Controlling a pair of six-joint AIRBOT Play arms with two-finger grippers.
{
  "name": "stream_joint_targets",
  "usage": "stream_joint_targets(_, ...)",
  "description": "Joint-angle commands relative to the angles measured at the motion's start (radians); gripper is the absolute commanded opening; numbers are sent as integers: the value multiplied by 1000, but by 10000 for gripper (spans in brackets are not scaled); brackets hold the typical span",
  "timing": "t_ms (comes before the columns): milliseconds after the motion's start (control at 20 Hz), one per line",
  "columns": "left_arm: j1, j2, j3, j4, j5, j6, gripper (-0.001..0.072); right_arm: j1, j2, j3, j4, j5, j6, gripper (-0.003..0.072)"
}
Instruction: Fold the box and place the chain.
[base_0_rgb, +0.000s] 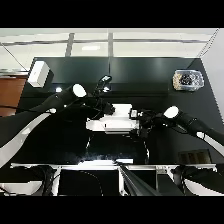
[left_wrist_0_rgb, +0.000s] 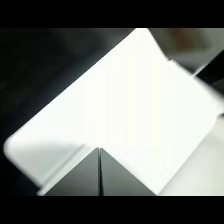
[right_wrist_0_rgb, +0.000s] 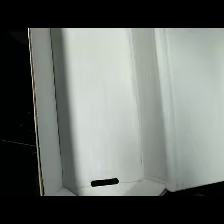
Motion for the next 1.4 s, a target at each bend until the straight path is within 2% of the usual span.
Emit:
stream_joint_targets(0, -28, -22, 45, 178, -48, -100, 25, 1, 0, -1, 1, -1, 1, 79)
stream_joint_targets(150, -23, -5, 64, 197, -50, -83, 25, 1, 0, 0, 1, -1, 1, 79)
stream_joint_targets(300, 9, 71, 84, 243, -171, -87, 25, 1, 0, 0, 1, -1, 1, 79)
stream_joint_targets(350, 22, 117, 71, 254, -206, -86, 25, 1, 0, 0, 1, -1, 1, 79)
stream_joint_targets(450, 53, 227, -10, 268, -187, -57, 26, 1, 0, 0, 1, -1, 1, 79)
stream_joint_targets(500, 77, 287, -84, 228, -137, 12, 26, 1, 0, 0, 1, -1, 1, 79)
stream_joint_targets(550, 105, 344, -165, 118, -70, 128, 28, 1, 0, 0, 1, -1, 1, 79)
stream_joint_targets(600, 138, 394, -248, -52, -20, 280, 29, 1, 0, 0, 1, -1, 1, 79)
stream_joint_targets(650, 167, 422, -307, -199, -27, 449, 29, 1, 0, 0, 1, -1, 1, 79)
stream_joint_targets(700, 187, 434, -352, -288, -59, 630, 31, 1, 0, -1, 1, -1, 1, 79)
stream_joint_targets(750, 190, 433, -377, -305, -81, 763, 133, 1, 0, -1, 1, -1, 1, 79)
stream_joint_targets(850, 180, 417, -397, -292, -42, 852, 705, 1, 0, -1, 1, -1, 1, 79)
stream_joint_targets(1000, 147, 379, -396, -193, 35, 922, 684, 1, 0, 0, 1, -1, 1, 79)
stream_joint_targets(1150, 110, 334, -395, -57, 29, 946, 683, 1, 0, 0, 1, -1, 1, 79)
stream_joint_targets(1350, 37, 309, -393, -36, 72, 969, 680, 1, 0, 0, 1, -1, 1, 79)
